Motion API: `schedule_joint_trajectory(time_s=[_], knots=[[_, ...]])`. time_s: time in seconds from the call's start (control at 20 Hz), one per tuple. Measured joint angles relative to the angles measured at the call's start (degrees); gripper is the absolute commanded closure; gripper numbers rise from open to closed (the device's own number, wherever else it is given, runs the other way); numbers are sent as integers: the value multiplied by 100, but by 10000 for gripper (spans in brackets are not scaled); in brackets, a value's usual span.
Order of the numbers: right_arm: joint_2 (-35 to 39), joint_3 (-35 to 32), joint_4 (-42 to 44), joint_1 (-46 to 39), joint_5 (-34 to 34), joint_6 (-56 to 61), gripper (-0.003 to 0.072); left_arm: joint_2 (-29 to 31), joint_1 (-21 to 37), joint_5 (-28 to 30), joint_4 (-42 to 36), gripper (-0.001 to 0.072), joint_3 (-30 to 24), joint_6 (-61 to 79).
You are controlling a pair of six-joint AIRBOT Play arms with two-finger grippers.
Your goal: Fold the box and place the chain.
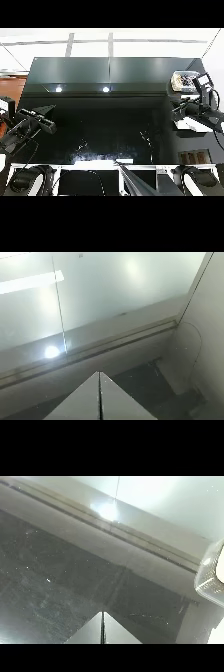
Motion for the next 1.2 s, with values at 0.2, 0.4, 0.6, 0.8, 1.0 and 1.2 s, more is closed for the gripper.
schedule_joint_trajectory(time_s=[0.2, 0.4, 0.6, 0.8, 1.0, 1.2], knots=[[0, 0, 2, 0, 0, 0, 675, 0, 0, 0, -2, 682, 0, 2], [0, 0, 2, 0, -2, 0, 675, 0, 0, 0, -2, 682, 0, 2], [0, 0, 2, 0, 0, 0, 675, 0, 0, 0, -2, 682, 0, 0], [0, 0, 52, 0, -4, 2, 675, 0, -7, 136, -42, 682, 0, 0], [-7, 0, 706, 7, -258, 0, 675, 0, -7, 625, -302, 682, 0, 0], [-249, 0, 1154, 7, -1517, 24, -34, -153, -7, 1237, -544, -7, -17, 0]])
